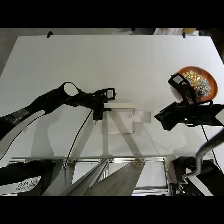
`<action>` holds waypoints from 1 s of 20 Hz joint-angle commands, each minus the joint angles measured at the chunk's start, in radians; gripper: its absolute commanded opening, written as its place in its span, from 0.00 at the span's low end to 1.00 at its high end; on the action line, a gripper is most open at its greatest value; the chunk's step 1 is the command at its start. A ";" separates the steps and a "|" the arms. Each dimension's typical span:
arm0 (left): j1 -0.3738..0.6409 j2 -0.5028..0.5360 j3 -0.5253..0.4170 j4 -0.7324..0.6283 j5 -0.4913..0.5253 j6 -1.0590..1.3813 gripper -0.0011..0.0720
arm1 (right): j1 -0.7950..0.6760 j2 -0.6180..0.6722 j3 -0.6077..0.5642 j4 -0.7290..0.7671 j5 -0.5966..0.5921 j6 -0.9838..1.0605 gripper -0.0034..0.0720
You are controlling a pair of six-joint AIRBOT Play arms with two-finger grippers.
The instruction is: Fold the box and place the chain.
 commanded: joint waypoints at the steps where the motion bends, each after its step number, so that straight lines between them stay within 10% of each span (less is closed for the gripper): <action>1: -0.018 -0.040 0.014 -0.013 -0.004 0.028 0.02 | 0.000 0.000 0.000 0.000 0.003 -0.001 0.49; 20: -0.023 -0.057 0.014 -0.095 0.042 -0.040 0.02 | 0.000 -0.001 0.000 -0.004 0.005 -0.027 0.49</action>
